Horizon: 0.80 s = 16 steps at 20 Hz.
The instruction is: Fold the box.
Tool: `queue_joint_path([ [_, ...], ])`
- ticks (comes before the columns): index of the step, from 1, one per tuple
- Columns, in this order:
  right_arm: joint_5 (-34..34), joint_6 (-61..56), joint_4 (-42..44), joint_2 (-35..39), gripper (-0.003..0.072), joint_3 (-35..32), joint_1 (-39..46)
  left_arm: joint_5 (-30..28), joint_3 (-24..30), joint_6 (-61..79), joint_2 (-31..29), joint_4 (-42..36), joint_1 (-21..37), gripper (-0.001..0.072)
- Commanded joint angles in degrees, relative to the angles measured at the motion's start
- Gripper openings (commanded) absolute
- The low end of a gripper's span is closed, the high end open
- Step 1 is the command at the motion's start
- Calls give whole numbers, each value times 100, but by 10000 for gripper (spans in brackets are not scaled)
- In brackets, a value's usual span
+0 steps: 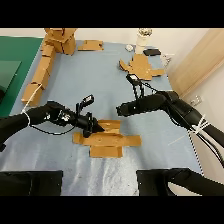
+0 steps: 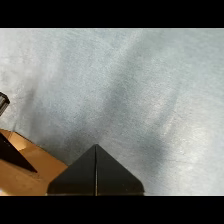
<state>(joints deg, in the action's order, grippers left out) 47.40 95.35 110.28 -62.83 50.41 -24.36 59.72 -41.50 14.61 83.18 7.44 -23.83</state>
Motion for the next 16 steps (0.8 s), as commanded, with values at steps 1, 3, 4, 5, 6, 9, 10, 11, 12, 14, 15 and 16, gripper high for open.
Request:
queue_joint_path([
  [1,-2,0,7,4,4,-2,-7,-186,2,-188,-136,431,0,14],
  [3,-2,0,7,4,4,-2,-7,-376,2,-208,-273,452,0,14],
  [4,0,0,7,4,4,-2,-7,-428,2,-205,-323,494,0,14],
  [5,0,0,7,4,4,-2,-7,-446,2,-208,-330,575,-2,14],
  [6,2,0,7,4,4,-2,-7,-455,2,-229,-328,678,-2,15],
  [9,2,0,9,4,4,-2,-7,-496,2,-229,-328,739,-4,16],
  [10,4,0,9,4,4,-2,-7,-496,2,-229,-328,739,-7,16],
  [11,4,0,9,4,4,-2,-7,-496,2,-227,-328,741,-7,35],
  [12,4,0,9,4,4,-2,-7,-494,2,-229,-328,739,-7,276],
  [14,4,0,9,4,4,-2,-7,-485,2,-247,-328,743,-7,256],
  [15,4,0,7,4,4,-2,-7,-487,2,-247,-328,748,-7,203],
  [16,4,0,7,4,4,-2,-7,-490,2,-247,-328,752,-7,202],
])
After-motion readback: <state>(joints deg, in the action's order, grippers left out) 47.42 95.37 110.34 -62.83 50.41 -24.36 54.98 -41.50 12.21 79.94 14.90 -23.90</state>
